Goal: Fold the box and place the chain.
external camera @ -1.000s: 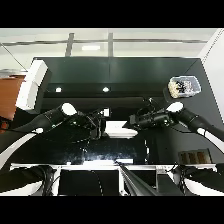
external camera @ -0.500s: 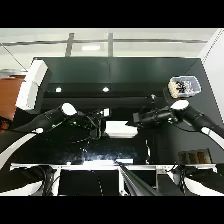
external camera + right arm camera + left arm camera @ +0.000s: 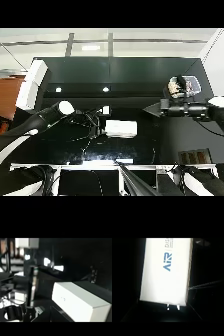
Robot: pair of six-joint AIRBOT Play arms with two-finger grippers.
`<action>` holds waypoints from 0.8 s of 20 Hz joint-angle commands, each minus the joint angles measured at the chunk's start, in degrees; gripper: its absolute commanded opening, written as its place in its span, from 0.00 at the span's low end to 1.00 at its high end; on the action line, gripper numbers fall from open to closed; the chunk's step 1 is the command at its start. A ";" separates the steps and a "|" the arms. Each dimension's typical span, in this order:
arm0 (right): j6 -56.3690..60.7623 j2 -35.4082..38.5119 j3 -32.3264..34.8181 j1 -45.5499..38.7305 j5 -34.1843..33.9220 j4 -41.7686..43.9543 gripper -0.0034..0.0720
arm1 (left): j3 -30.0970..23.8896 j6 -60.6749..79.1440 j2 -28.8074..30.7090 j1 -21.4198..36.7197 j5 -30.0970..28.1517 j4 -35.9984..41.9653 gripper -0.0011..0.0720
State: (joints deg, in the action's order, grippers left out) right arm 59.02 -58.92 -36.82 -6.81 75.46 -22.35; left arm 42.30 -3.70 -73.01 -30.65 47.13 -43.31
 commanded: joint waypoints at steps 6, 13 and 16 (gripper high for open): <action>0.31 1.84 -0.02 -7.82 0.94 -5.01 0.07 | 2.89 -9.81 6.43 -2.73 0.09 -3.45 0.99; 0.35 1.84 -0.02 -7.82 -0.39 -6.47 0.07 | 11.28 -8.04 -4.59 -8.94 -0.26 -2.23 0.98; 0.39 1.84 -0.02 -7.82 -0.48 -7.89 0.07 | 12.83 -6.12 -7.06 -10.29 0.07 -1.36 0.98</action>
State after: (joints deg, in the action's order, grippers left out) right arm 59.35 -57.12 -36.82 -14.61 75.26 -28.71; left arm 53.01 -11.31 -77.30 -39.38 46.92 -45.54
